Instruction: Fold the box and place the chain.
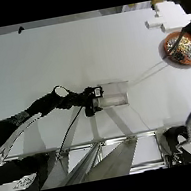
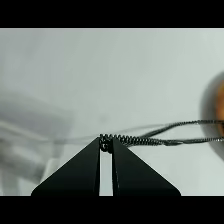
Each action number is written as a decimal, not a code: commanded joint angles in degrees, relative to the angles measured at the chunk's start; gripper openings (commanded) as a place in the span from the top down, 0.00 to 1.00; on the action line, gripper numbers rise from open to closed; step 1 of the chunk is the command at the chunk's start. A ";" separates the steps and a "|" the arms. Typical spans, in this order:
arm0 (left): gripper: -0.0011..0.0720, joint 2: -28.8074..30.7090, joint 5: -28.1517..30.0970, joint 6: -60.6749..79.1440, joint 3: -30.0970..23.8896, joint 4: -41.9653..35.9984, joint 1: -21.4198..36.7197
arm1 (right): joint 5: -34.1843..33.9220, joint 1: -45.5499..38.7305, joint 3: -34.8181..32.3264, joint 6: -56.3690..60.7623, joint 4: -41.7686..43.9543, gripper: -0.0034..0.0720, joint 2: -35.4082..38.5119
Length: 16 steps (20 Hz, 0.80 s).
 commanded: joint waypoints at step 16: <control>0.61 0.04 0.02 0.02 0.04 0.00 0.04 | -26.84 32.13 -37.88 3.32 5.33 0.93 5.05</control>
